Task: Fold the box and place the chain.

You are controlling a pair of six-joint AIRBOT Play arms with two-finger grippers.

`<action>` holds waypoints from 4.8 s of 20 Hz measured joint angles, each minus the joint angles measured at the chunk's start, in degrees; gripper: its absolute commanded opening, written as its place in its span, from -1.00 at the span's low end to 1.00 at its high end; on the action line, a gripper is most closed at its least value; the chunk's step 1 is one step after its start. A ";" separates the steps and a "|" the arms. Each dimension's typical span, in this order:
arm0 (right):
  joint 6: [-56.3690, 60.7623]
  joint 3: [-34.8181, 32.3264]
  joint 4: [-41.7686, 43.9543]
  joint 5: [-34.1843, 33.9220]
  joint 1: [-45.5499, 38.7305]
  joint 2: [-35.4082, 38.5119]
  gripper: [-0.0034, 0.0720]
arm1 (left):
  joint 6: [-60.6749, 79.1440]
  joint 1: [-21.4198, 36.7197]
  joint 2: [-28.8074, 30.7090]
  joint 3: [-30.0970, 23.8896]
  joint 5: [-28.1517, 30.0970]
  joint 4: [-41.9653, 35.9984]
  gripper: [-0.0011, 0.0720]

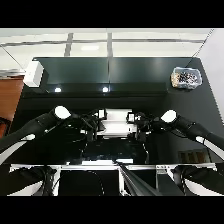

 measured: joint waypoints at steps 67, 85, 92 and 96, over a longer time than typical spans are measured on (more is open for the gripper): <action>-0.04 0.00 -0.04 -0.13 0.00 -0.02 -0.27 | -107.36 -7.37 -9.99 18.62 -15.63 33.68 0.40; -0.07 0.00 -0.09 -0.02 0.00 -0.02 -0.27 | -136.06 -19.56 -12.31 22.10 -13.84 53.11 0.40; -0.07 0.00 -0.09 0.02 0.00 -0.02 -0.27 | -138.29 -20.61 -13.25 23.61 -14.56 54.18 -0.43; -0.04 0.00 -0.09 0.07 0.00 -0.02 -0.27 | -138.90 -20.72 -13.31 23.89 -14.62 54.27 -0.90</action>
